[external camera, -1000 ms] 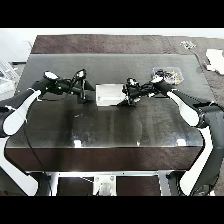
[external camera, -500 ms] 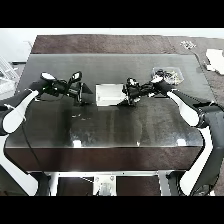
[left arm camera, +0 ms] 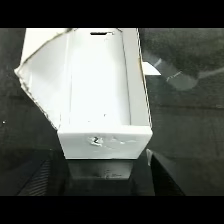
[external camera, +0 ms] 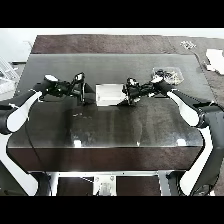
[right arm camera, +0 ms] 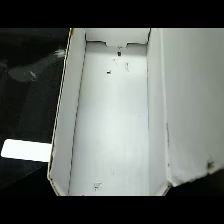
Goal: Fold the box and place the chain.
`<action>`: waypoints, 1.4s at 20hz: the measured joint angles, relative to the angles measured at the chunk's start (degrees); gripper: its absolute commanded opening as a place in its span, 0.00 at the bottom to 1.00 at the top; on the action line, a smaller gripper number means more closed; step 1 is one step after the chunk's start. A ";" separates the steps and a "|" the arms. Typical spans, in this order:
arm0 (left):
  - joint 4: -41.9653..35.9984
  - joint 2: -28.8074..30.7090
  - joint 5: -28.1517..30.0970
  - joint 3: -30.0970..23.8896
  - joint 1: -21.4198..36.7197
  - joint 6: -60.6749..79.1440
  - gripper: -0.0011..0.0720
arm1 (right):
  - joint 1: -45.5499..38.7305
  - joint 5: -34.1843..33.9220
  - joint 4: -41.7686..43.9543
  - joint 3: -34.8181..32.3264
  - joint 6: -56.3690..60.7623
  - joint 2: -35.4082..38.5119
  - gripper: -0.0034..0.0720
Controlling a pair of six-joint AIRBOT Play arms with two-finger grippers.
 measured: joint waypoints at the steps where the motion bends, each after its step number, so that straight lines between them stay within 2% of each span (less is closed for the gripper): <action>1: -0.04 -0.02 0.55 0.00 -0.04 0.09 1.00 | 0.00 0.02 0.00 0.00 0.00 0.00 0.81; 15: -0.31 -0.42 2.10 0.00 -0.92 0.42 1.00 | 0.00 0.02 -0.02 0.00 -0.04 0.00 0.81; 28: -1.86 -2.64 1.18 0.00 -1.60 0.22 1.00 | -0.04 0.00 -0.02 0.00 -0.02 0.00 0.81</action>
